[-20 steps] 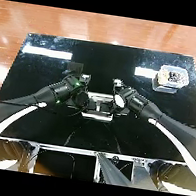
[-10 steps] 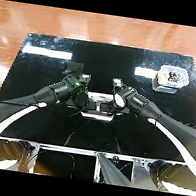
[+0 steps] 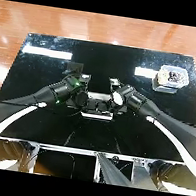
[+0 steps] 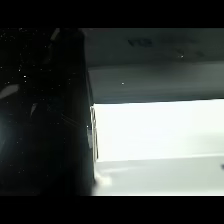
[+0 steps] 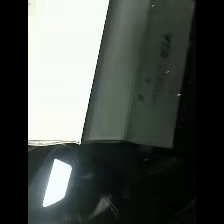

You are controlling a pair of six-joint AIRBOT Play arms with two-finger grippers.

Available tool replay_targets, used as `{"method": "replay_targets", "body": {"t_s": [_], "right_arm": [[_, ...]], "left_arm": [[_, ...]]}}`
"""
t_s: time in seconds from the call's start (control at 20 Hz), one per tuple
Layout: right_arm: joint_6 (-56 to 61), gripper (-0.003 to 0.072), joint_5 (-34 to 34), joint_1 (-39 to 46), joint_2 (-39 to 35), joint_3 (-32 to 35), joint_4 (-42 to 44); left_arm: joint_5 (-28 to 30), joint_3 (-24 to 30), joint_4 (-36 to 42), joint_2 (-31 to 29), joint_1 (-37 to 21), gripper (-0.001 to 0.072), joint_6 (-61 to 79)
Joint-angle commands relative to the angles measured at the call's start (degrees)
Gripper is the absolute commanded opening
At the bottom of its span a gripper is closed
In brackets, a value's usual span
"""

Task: Fold the box and place the chain.

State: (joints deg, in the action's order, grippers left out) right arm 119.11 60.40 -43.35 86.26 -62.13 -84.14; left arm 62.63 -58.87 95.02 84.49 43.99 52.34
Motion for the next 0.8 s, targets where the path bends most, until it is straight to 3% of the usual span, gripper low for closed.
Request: {"method": "replay_targets", "body": {"t_s": [0.0, 0.2, 0.35, 0.45, 0.75], "right_arm": [[-0.63, 0.0450, 4.63, 0.04, -0.17, -2.54, -0.55], [0.46, 0.0450, 10.47, 0.04, -0.17, -2.78, -5.03], [1.57, 0.0448, 9.70, 0.13, -0.13, -2.75, -5.92], [1.57, 0.0366, 8.35, 0.13, 0.15, -2.75, -5.88], [1.77, 0.0365, 6.43, 0.13, 1.42, -2.73, -5.60]], "left_arm": [[0.09, 0.00, -0.07, 0.04, 0.04, 0.0019, 0.09], [0.17, 0.00, -0.07, 0.04, 0.04, 0.0019, 0.09], [0.17, 0.00, -0.07, 0.04, 0.04, 0.0019, 0.09], [0.15, 0.00, -0.07, 0.04, 0.04, 0.0019, 0.09], [0.15, 0.00, -0.07, 0.04, 0.04, 0.0019, 0.09]]}}
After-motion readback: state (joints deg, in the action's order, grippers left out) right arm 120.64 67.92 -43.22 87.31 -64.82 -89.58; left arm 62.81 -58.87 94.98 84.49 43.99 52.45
